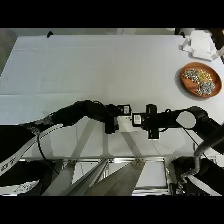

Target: Fold the box and place the chain.

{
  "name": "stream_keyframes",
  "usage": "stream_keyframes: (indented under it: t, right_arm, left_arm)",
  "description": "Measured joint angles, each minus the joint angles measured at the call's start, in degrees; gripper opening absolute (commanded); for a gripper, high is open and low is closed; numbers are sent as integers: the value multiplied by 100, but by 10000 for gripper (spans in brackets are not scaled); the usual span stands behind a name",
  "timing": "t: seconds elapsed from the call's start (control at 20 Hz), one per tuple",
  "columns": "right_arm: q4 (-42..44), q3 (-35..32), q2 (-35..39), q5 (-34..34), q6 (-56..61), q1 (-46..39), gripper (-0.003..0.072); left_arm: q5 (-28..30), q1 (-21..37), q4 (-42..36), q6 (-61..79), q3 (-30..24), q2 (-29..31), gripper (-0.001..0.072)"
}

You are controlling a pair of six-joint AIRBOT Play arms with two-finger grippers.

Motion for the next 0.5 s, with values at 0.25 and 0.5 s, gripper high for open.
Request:
stream_keyframes:
  t: [0.25, 0.5]
  right_arm:
    - [-9, 0, 92, -142, 101, -2, 153]
    - [177, 0, 111, 181, 190, 11, 326]
  left_arm:
    - [0, 0, 4, 15, 0, 0, 336]
    - [0, 0, 7, 15, 0, 0, 336]
